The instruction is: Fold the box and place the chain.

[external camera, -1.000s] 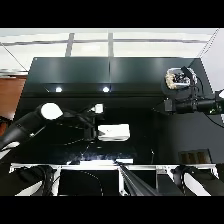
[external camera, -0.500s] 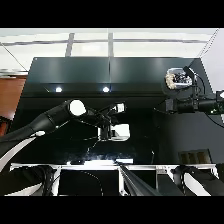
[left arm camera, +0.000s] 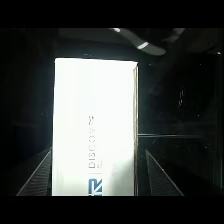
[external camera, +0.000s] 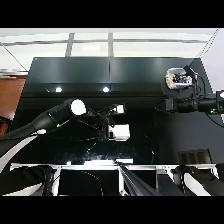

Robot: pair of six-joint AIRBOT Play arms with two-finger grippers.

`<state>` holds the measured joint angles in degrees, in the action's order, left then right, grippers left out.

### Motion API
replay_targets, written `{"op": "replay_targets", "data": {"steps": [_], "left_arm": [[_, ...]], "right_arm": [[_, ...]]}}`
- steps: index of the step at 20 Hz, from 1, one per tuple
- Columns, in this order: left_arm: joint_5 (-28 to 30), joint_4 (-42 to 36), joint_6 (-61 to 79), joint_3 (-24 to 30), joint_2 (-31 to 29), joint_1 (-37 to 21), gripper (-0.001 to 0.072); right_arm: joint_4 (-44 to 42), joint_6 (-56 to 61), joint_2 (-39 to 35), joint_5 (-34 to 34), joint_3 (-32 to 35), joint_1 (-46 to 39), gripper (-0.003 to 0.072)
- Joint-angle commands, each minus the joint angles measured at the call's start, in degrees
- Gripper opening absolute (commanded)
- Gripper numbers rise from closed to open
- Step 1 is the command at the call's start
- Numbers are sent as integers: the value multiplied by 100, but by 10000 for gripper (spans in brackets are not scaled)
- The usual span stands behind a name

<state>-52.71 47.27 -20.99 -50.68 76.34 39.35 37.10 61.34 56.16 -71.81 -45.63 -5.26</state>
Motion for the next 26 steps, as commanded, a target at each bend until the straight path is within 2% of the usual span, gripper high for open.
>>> {"op": "replay_targets", "data": {"steps": [1, 6, 10, 12, 19, 20, 21, 22, 24, 26], "left_arm": [[-44, 31, -28, -4, 4, -2, 713], [-28, 251, -39, -2, 15, 212, 714], [24, 824, -710, -2, 66, 404, 714], [66, 820, -997, 48, 188, 466, 714], [901, 918, -1816, 240, 435, 809, 712], [896, 1117, -2048, 238, 424, 802, 653], [828, 1438, -2304, 238, 398, 767, 469], [691, 1738, -2492, 238, 345, 682, 406], [446, 2015, -2736, 234, 149, 275, 406], [293, 2260, -2745, 195, -105, -479, 406]], "right_arm": [[0, -2, -4, 26, -7, -4, 19], [0, -2, -4, 37, -7, -4, 19], [2, -4, -4, 81, -7, -4, 19], [2, -2, -4, 151, -7, -4, 19], [2, -2, -4, 175, -7, -4, 19], [0, -2, -4, 177, -7, -4, 19], [2, -2, -4, 175, -7, -4, 19], [0, -2, -4, 175, -7, -4, 19], [0, 0, -4, 175, -7, -4, 19], [0, 7, -4, 175, -7, -4, 19]]}}
